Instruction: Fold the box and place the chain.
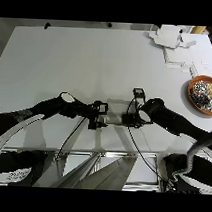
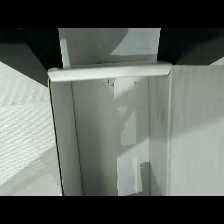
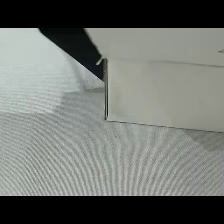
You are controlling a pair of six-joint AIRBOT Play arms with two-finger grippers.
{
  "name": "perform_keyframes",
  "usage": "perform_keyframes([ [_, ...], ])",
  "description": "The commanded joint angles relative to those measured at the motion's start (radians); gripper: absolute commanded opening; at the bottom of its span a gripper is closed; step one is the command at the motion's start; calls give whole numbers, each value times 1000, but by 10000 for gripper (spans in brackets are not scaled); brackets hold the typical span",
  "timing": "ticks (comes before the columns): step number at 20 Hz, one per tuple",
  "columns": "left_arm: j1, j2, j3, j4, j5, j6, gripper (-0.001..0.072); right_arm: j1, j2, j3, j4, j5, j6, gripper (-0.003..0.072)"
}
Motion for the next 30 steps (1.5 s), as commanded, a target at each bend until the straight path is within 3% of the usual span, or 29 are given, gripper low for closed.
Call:
perform_keyframes([
  [1,-1,0,1,0,1,1,363,0,10,0,-24,15,-16,208],
  [15,0,0,1,0,1,1,363,0,21,0,-106,65,56,209],
  [22,-1,0,1,0,1,1,363,0,11,0,-105,34,82,206],
  [24,0,0,1,0,1,1,363,0,0,0,-99,26,82,191],
  [26,0,0,1,0,1,1,363,0,-1,0,-99,34,82,45],
  [27,0,0,1,0,1,1,363,0,-1,0,-98,41,82,17],
  [30,0,0,1,0,1,1,363,0,1,0,-98,47,81,17],
])
